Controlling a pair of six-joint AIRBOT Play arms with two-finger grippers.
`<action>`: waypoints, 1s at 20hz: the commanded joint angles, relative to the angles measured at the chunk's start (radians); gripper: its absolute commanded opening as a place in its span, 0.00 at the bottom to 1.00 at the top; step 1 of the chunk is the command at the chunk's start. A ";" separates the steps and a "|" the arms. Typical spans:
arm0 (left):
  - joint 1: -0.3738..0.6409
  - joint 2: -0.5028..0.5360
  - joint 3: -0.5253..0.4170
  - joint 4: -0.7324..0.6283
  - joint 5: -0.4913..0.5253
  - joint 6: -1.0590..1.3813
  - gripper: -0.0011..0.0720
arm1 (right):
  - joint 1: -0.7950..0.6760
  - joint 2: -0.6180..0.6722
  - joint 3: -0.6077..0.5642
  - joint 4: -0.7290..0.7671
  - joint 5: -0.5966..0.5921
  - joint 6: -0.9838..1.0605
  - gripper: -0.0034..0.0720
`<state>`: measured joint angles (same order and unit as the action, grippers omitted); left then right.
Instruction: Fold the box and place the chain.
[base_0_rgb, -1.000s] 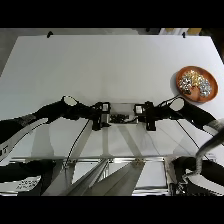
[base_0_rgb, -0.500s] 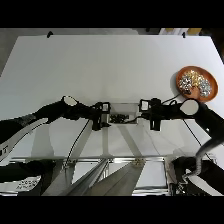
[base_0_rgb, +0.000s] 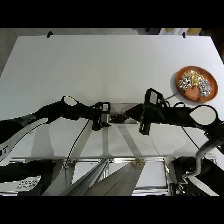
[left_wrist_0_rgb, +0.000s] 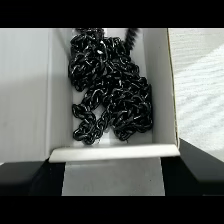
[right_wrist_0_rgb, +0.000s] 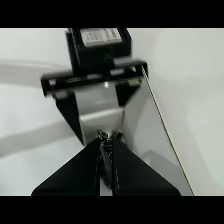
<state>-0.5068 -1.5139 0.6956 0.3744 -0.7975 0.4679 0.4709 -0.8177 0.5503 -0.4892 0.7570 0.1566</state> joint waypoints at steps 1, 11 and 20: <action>0.000 0.001 0.000 0.000 0.000 0.000 0.22 | 0.138 -0.065 0.001 0.092 -0.207 0.039 0.07; 0.000 0.001 0.000 0.000 0.000 0.000 0.22 | 0.182 -0.208 0.012 0.082 -0.246 0.074 0.35; 0.000 0.001 0.000 0.000 0.000 0.000 0.22 | -0.163 -0.044 0.145 -0.169 0.058 0.076 0.08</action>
<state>-0.5068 -1.5139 0.6956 0.3740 -0.7975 0.4675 0.4431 -0.9009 0.6746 -0.5972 0.7212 0.2325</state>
